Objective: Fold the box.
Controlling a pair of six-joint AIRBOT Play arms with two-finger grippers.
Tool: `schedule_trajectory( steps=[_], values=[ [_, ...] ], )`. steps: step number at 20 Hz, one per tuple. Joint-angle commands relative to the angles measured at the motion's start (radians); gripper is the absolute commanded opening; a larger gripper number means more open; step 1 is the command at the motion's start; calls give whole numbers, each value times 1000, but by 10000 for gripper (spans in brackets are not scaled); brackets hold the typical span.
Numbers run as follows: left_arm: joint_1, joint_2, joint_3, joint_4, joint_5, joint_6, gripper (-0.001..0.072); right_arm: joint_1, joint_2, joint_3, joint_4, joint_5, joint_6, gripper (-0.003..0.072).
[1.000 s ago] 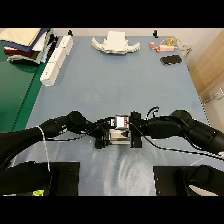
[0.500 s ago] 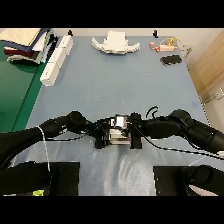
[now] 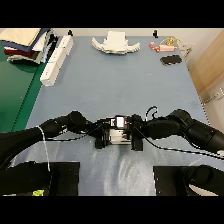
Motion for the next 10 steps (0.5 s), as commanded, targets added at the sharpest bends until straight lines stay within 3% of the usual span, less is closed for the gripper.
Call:
schedule_trajectory(
  steps=[1,4,6,10],
  values=[
    [0,1,0,-1,0,-3,414,1,0,0,27,6,0,124],
    [0,1,0,-1,0,-3,414,1,3,0,51,5,0,127],
    [0,1,0,-1,0,-3,414,0,17,1,54,3,1,308],
    [0,1,0,-1,0,-3,414,-2,62,1,14,2,142,285]
  ],
)
